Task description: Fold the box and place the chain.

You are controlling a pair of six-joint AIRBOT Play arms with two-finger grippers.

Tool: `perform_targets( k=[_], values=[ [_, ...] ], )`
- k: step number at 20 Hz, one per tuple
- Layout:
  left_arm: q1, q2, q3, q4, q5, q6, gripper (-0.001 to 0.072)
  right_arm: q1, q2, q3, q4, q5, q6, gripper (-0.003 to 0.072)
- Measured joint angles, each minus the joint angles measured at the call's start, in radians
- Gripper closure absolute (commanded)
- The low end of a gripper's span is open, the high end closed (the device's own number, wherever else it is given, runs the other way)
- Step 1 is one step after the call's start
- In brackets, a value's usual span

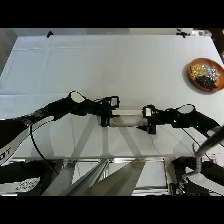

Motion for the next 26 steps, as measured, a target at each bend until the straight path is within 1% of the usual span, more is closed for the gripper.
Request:
perform_targets(
  k=[1, 2, 11, 18, 20, 26],
  values=[
    [0.000, 0.000, 0.000, 0.000, 0.000, 0.000, 0.0696, 0.000, -0.002, 0.000, 0.000, 0.000, 0.000, 0.0155],
    [0.000, 0.000, 0.000, 0.000, -0.001, 0.000, 0.0696, 0.000, -0.005, -0.002, 0.000, 0.000, 0.000, 0.0173],
    [0.000, 0.000, 0.000, 0.000, 0.000, 0.000, 0.0696, 0.000, -0.013, -0.002, -0.004, 0.010, 0.006, 0.0169],
    [0.000, 0.000, 0.000, 0.000, -0.001, 0.000, 0.0696, 0.000, -0.013, -0.002, -0.033, 0.030, 0.085, 0.0166],
    [-0.001, 0.000, 0.000, 0.000, -0.001, 0.000, 0.0696, 0.000, -0.013, -0.002, -0.042, 0.023, 0.098, 0.0143],
    [-0.001, 0.000, 0.000, 0.000, -0.001, 0.000, 0.0696, 0.001, -0.013, -0.003, -0.050, -0.017, 0.061, 0.0145]
  ],
)
